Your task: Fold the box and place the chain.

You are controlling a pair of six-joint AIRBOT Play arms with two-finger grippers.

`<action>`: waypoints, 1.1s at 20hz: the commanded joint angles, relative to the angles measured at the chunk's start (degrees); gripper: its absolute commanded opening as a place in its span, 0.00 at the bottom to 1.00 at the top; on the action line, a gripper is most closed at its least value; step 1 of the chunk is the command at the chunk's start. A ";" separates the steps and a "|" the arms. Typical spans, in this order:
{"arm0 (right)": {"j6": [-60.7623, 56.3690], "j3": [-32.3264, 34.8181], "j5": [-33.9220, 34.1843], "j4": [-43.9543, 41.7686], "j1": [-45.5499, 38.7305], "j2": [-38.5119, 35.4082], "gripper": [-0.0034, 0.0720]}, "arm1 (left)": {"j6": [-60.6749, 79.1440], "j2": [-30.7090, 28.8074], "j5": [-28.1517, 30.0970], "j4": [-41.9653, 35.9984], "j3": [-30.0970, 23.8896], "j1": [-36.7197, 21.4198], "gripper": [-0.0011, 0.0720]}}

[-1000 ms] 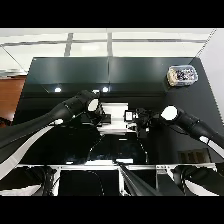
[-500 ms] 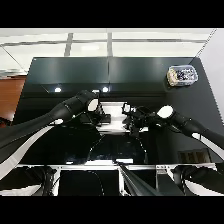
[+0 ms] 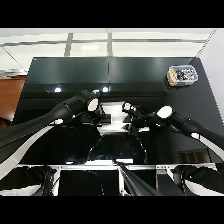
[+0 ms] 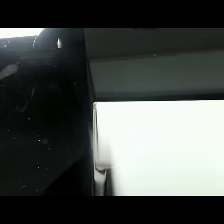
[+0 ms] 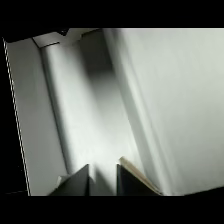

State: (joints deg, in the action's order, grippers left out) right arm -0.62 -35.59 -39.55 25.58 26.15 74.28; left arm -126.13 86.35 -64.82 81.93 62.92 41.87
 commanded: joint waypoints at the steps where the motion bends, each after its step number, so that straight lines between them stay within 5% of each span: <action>1: -6.95 -0.11 -1.62 0.63 -0.44 -1.16 0.07 | 0.09 0.00 -0.15 0.02 0.07 0.04 0.05; 4: -30.25 -1.57 -8.11 10.95 -5.66 -7.89 0.07 | 0.09 0.00 -0.35 0.04 0.07 0.02 0.05; 8: -61.26 -1.99 -18.99 31.12 -26.86 -14.38 0.07 | 0.35 0.02 0.59 0.52 0.04 0.02 0.05; 13: -67.25 6.19 -19.23 17.73 -48.33 -11.80 0.07 | -0.37 0.02 -0.33 1.40 0.04 0.04 0.05; 18: -60.08 7.41 -24.39 11.26 -38.93 -1.77 0.07 | -1.46 0.02 -0.31 1.99 0.04 0.04 0.05; 22: -48.00 7.39 -22.88 -3.74 -28.02 2.73 0.07 | -1.40 0.02 -0.42 2.01 0.04 0.04 0.05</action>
State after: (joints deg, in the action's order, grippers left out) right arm -56.58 -28.47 -62.63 32.53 -8.10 73.76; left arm -127.48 86.35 -65.10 83.77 62.94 41.89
